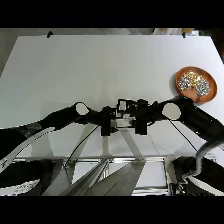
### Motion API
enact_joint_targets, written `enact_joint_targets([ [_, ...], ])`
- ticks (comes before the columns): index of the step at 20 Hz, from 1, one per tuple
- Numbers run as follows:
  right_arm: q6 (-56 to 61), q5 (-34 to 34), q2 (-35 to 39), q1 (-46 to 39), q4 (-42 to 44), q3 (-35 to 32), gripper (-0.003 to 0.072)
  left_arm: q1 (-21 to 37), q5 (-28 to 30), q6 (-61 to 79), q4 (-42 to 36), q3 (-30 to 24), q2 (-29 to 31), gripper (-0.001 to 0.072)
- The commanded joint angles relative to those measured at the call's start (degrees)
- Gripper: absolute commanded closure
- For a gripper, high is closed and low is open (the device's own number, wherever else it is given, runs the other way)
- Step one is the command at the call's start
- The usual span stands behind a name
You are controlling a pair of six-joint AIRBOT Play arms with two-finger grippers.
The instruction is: Fold the box and place the chain.
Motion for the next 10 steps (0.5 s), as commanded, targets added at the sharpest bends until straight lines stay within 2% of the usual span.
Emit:
enact_joint_targets([
  [1, 0.1, -0.7, 0.0, 0.0, -0.2, 0.0, 0.0476, 0.0, 0.0, 0.1, 0.1, 0.0, 0.0, 0.0502],
  [4, 1.0, -0.6, -0.9, 0.0, 0.5, 0.0, 0.0501, 0.0, 0.0, 0.1, 0.1, 0.0, 0.0, 0.0502],
  [10, 0.9, 2.2, -2.7, 0.0, 2.5, 0.0, 0.0486, 0.0, 0.0, 0.1, 0.1, 0.0, 0.0, 0.0502],
])
